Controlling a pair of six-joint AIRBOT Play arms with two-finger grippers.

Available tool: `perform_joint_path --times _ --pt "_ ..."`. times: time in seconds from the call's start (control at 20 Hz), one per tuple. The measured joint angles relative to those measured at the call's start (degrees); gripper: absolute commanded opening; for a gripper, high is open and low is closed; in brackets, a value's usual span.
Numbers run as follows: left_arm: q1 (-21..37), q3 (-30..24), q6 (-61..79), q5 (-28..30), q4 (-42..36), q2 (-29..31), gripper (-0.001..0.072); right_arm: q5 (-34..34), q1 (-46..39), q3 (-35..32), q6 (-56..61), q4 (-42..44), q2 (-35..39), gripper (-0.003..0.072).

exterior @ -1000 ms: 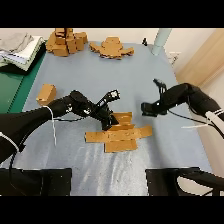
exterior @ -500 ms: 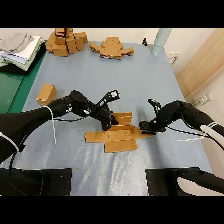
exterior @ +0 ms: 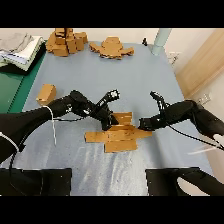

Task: Fold the box.

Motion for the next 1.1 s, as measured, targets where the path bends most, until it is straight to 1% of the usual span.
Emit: perform_joint_path --times 0.15,0.25,0.35,0.45,0.5,0.55,0.6,0.7,0.8,0.95,1.1 --pt "0.0 0.0 0.0 -0.1 0.0 0.0 0.0012 -1.4 2.7 0.0 -2.3 1.1 3.7 0.0001" --pt "0.0 0.0 0.0 -0.2 0.0 0.0 0.0012 -2.2 6.3 0.0 -3.4 0.7 5.9 0.0001" --pt "0.0 0.0 0.0 -0.2 -0.1 0.0 0.0011 -2.5 11.8 -0.1 -4.0 -2.3 7.7 0.0001" --pt "0.0 0.0 0.0 -0.2 -0.1 0.0 0.0012 -2.4 19.4 -0.6 -4.3 -8.2 9.2 0.0003" --pt "0.0 0.0 0.0 -0.3 -0.1 0.0 0.0012 -1.7 23.8 -1.2 -4.3 -12.4 9.7 0.0098" --pt "0.0 0.0 0.0 -0.2 -0.1 0.0 0.0011 -1.0 27.9 -2.0 -4.3 -16.5 10.1 0.0379" --pt "0.0 0.0 0.0 -0.3 -0.1 0.0 0.0011 -0.1 32.0 -3.0 -4.4 -20.6 10.2 0.0550" --pt "0.0 0.0 0.0 -0.2 -0.1 0.0 0.0012 2.6 38.1 -5.2 -4.9 -27.5 9.8 0.0553" --pt "0.0 0.0 0.0 -0.2 -0.1 0.0 0.0012 5.6 41.7 -6.7 -5.4 -31.9 8.5 0.0553" --pt "0.0 0.0 0.0 -0.2 -0.1 0.0 0.0011 8.9 44.1 -7.8 -6.7 -35.7 5.9 0.0553" --pt "0.0 0.0 0.0 -0.3 -0.1 0.0 0.0011 10.8 45.1 -8.2 -7.9 -37.4 3.7 0.0553"
